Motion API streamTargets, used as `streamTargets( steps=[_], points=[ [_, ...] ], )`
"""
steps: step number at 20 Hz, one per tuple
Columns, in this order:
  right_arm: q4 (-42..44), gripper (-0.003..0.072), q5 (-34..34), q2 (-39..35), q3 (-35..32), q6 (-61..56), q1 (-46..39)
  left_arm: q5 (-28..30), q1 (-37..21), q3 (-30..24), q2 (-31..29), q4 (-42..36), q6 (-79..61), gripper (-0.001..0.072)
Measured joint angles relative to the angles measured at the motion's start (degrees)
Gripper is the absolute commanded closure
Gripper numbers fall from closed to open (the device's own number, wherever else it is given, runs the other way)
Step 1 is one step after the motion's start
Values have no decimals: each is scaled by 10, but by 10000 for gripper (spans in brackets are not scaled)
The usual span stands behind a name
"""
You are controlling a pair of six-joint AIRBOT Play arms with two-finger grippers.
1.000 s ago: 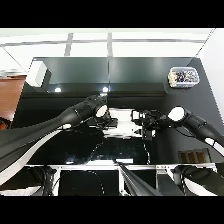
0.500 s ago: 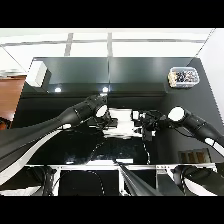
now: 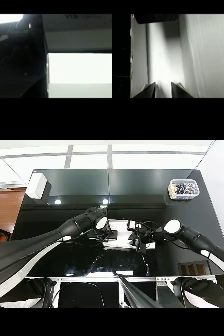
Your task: Fold the box and place the chain.
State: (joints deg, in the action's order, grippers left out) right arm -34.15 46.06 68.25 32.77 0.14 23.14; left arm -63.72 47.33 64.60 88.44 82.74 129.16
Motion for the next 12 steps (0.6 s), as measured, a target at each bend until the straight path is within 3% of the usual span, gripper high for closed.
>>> streamTargets(
  steps=[3, 4, 5, 6, 8, 10, 11, 12],
  points=[
    [8, 460, -5, 9, 0, 0, 2, 0, 0, 0, 0, -1, 0, 682],
    [10, 428, -6, 11, 0, 0, 2, 0, 0, 0, 0, -2, 0, 682],
    [10, 242, -6, 12, 0, 0, 3, 0, 0, 0, 0, -2, 0, 682],
    [12, 185, -7, 13, 0, 0, 3, 1, 0, 0, 0, -3, 0, 682],
    [11, 451, -10, 14, 0, -4, 3, 1, 0, 0, 0, -4, 0, 682],
    [11, 271, -9, 14, 0, -8, 3, 1, 0, 0, 0, -5, 1, 682],
    [11, 276, -11, 15, 0, -7, 3, 2, 0, 0, 0, -5, 0, 681],
    [10, 496, -11, 15, 0, -9, 3, 2, 0, 0, 0, -5, 0, 681]
  ],
)
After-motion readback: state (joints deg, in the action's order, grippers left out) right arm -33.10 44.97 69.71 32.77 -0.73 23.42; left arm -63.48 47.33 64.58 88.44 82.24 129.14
